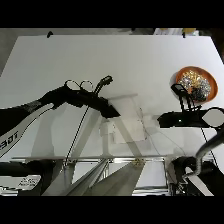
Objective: Fold the box and place the chain.
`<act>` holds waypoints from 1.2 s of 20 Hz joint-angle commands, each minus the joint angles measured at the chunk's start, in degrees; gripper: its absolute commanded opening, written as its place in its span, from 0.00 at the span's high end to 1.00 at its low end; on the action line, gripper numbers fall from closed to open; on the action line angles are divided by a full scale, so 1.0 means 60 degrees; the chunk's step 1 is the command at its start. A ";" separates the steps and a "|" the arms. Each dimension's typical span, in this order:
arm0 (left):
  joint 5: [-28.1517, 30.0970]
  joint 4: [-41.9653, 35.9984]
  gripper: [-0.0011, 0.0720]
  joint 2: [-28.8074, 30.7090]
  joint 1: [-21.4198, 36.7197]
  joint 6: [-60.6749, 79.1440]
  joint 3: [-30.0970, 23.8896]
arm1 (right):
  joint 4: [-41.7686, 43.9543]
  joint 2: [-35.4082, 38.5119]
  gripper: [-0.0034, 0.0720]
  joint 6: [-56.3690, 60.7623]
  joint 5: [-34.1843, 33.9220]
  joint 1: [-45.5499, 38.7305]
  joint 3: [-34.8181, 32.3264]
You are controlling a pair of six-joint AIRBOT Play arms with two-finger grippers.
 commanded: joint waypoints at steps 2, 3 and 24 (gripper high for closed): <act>-0.0652 0.0186 0.80 -0.0018 -0.0007 0.0350 0.0000 | -0.0004 0.0007 0.93 -0.0004 0.0004 0.0007 0.0000; -0.0641 0.0215 0.82 -0.0015 -0.0004 0.0390 0.0000 | -0.0004 0.0007 0.93 -0.0004 0.0004 0.0007 0.0000; 0.1741 0.2579 0.98 0.0885 -0.0499 0.3785 0.0044 | 0.0466 0.0040 0.47 -0.0361 0.0204 0.0007 0.1464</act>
